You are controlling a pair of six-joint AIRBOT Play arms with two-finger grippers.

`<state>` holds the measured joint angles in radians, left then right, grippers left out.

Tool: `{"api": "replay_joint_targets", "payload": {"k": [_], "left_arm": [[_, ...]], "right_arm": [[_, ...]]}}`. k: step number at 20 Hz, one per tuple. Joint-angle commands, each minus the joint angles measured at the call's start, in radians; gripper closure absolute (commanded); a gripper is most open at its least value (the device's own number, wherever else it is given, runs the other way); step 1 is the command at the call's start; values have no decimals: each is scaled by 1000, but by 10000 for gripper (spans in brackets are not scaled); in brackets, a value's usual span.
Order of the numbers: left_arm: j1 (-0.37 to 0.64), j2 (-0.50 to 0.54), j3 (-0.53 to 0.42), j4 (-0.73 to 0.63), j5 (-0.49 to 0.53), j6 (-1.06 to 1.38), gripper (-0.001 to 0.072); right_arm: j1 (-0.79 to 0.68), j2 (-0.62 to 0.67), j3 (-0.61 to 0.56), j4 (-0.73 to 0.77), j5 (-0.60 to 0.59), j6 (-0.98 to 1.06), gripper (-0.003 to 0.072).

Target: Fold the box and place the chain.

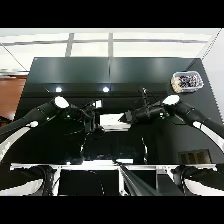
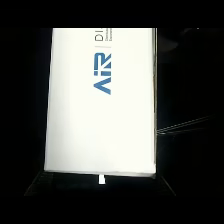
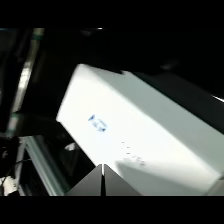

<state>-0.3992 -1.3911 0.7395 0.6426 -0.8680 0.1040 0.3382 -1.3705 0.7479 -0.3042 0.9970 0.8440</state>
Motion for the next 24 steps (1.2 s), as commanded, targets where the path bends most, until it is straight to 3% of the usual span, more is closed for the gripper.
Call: {"api": "replay_joint_targets", "payload": {"k": [1, 6, 9, 12, 16, 17, 18, 21, 24], "left_arm": [[1, -1, 0, 0, 3, 0, 321], [1, -1, 0, -1, 3, 0, 319], [2, -1, 0, 0, 2, 0, 319], [3, -1, 0, 3, 3, 0, 319], [3, 0, 1, 23, 5, 0, 295], [3, 4, 6, 58, -4, -1, 203], [3, 12, 17, 94, -15, -7, -11], [5, 71, 50, 198, -38, -92, -11], [0, 154, 63, 198, -90, -129, -11]], "right_arm": [[18, -13, -2, -98, -78, 96, 669], [41, -7, 0, -150, -105, 135, 670], [2, 42, 33, -150, -32, 105, 669], [-87, 160, 98, -182, 62, 90, 669], [-272, 343, 116, -374, 74, 128, 669], [-322, 370, 116, -416, 80, 160, 669], [-367, 386, 116, -435, 93, 173, 669], [-471, 398, 116, -438, 144, 173, 669], [-507, 398, 116, -442, 142, 173, 669]]}}
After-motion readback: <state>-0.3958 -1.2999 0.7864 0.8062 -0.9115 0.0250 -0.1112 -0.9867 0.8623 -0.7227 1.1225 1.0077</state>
